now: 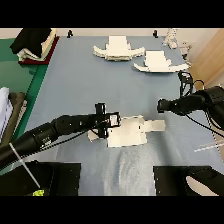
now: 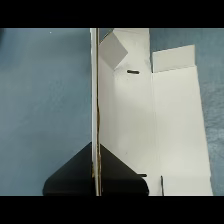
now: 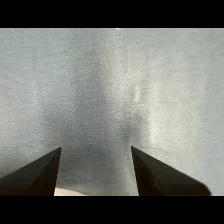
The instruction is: Fold the box.
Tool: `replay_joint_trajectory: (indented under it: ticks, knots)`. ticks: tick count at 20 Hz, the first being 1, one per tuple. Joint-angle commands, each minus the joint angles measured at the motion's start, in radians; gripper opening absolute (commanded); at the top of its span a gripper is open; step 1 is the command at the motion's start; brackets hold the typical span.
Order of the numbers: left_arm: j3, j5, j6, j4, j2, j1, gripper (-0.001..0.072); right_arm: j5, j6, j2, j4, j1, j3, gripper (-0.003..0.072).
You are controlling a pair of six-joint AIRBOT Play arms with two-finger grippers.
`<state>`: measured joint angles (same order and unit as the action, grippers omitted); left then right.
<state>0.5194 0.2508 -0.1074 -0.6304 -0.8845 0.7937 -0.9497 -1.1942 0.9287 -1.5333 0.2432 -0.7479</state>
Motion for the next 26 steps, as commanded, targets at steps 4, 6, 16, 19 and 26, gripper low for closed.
replay_joint_trajectory:
  ticks: [4, 6, 16, 19, 26]
  knots:
    - [-0.196, -0.330, -0.001, -0.010, 0.110, 0.217, 0.0012, 0.000, 0.001, 0.001, -0.010, 0.000, -0.001, 0.0654]
    - [-0.232, -0.329, -0.001, -0.009, 0.094, 0.272, 0.0013, 0.000, 0.001, 0.001, -0.017, 0.000, -0.001, 0.0654]
    - [-0.083, 0.004, 0.003, 0.005, 0.057, 0.067, 0.0014, 0.000, 0.001, 0.001, -0.023, 0.000, -0.001, 0.0653]
    - [0.046, 0.356, 0.003, 0.003, 0.018, -0.143, 0.0014, 0.002, 0.001, 0.001, -0.032, 0.000, -0.001, 0.0653]
    - [0.237, 0.617, 0.003, 0.006, -0.208, -0.272, 0.0014, 0.026, 0.001, 0.001, -0.046, 0.000, -0.001, 0.0653]
